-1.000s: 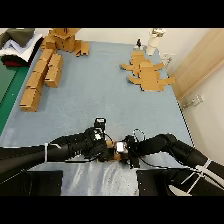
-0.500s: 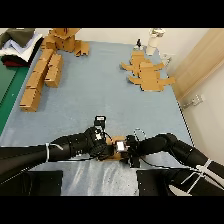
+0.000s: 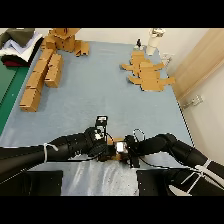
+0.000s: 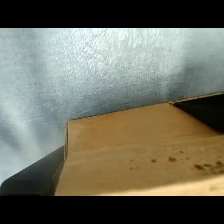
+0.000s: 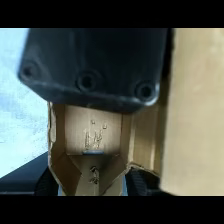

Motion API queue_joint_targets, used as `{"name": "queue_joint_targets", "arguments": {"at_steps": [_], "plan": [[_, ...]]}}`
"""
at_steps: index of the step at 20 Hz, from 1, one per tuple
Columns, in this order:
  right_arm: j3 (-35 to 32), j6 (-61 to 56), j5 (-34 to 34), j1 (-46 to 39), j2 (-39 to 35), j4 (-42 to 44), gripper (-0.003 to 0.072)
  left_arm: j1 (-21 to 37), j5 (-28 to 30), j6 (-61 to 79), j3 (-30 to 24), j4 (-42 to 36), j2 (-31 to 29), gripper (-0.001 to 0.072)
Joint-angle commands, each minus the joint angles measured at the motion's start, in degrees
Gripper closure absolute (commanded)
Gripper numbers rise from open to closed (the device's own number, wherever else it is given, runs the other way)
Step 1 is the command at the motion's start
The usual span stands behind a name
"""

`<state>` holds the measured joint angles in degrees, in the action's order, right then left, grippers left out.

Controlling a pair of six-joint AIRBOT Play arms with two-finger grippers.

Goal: Fold the box.

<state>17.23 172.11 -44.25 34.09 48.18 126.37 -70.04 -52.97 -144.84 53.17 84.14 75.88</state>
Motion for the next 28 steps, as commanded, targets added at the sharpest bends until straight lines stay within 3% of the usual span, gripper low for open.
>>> {"name": "queue_joint_targets", "arguments": {"at_steps": [1,7,14,16,17,20,23,25,26,28], "plan": [[0.04,-0.39,-0.22,-0.04,-0.02,-0.13,0.0202,0.13,-5.95,-0.09,-0.02,0.79,-2.34,0.0262],[0.04,-0.39,-0.22,-0.04,-0.02,-0.15,0.0202,0.13,-11.32,0.46,-0.02,2.01,-8.94,0.0262],[0.04,-0.39,-0.22,-0.04,-0.02,-0.13,0.0202,0.11,-24.92,6.38,-0.11,3.43,-17.88,0.0266],[0.04,-0.39,-0.22,-0.04,-0.02,-0.13,0.0202,0.52,-28.35,13.92,-1.88,5.75,-20.13,0.0598],[0.04,-0.39,-0.22,-0.04,-0.02,-0.13,0.0202,1.77,-29.24,18.95,-3.67,5.49,-20.7,0.0697],[0.04,-0.39,-0.22,-0.04,-0.02,-0.15,0.0202,10.62,-25.29,41.88,-12.13,-2.62,-21.49,0.0698],[0.04,-0.39,-0.2,-0.04,-0.02,-0.13,0.0202,28.39,-15.21,82.44,-20.37,-24.28,-21.16,0.0698],[0.04,-0.39,-0.22,-0.04,-0.02,-0.13,0.0202,39.65,-14.12,105.85,-21.73,-35.76,-19.61,0.0697],[0.04,-0.39,-0.22,-0.04,-0.02,-0.13,0.0202,43.19,-12.46,113.61,-21.7,-37.09,-18.8,0.0696],[0.04,-0.39,-0.22,-0.04,-0.02,-0.15,0.0202,44.87,-4.48,121.02,-21.77,-36.37,-18.01,0.0687]]}}
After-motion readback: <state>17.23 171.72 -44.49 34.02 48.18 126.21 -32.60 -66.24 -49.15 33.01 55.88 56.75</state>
